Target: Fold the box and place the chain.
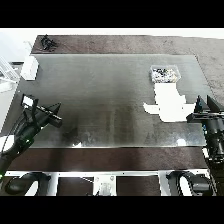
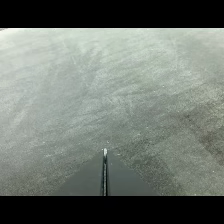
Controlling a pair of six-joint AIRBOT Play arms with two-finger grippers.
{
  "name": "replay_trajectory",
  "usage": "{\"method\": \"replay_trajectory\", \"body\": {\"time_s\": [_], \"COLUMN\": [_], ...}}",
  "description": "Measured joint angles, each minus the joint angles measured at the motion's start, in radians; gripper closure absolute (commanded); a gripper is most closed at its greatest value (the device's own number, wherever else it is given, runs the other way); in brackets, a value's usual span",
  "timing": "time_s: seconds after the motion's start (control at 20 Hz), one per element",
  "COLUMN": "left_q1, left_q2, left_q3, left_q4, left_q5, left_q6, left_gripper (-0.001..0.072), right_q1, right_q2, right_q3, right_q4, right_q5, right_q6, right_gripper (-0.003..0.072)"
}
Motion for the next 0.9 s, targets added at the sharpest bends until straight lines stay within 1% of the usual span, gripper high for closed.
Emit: {"method": "replay_trajectory", "body": {"time_s": [0.35, 0.4, 0.45, 0.55, 0.65, 0.75, 0.85, 0.9], "left_q1": [0.0, 0.0, 0.0, 0.0, 0.0, 0.0, 0.0, 0.0], "left_q2": [0.0, 0.0, 0.0, 0.0, 0.0, 0.0, 0.0, 0.0], "left_q3": [0.0, 0.0, 0.0, 0.0, 0.0, 0.0, 0.0, 0.0], "left_q4": [0.0, 0.0, 0.0, 0.0, 0.0, 0.0, 0.0, 0.0], "left_q5": [0.0, 0.0, 0.0, 0.0, 0.0, 0.0, 0.0, 0.0], "left_q6": [0.0, 0.0, 0.0, 0.0, 0.0, 0.0, 0.0, 0.0], "left_gripper": [0.0688, 0.0689, 0.0689, 0.0689, 0.0689, 0.0689, 0.0689, 0.0689], "right_q1": [0.0, -0.001, -0.004, -0.025, -0.076, -0.163, -0.287, -0.365], "right_q2": [0.0, -0.001, -0.009, -0.057, -0.157, -0.299, -0.472, -0.564], "right_q3": [0.003, 0.008, 0.018, 0.051, 0.104, 0.176, 0.263, 0.32], "right_q4": [-0.007, -0.016, -0.024, -0.034, -0.04, -0.047, -0.089, -0.145], "right_q5": [0.0, 0.0, -0.004, -0.041, -0.052, -0.014, 0.12, 0.217], "right_q6": [-0.002, -0.011, -0.018, -0.029, -0.044, -0.052, -0.021, 0.041], "right_gripper": [0.0387, 0.037, 0.0316, 0.0316, 0.0319, 0.0325, 0.0324, 0.0314]}}
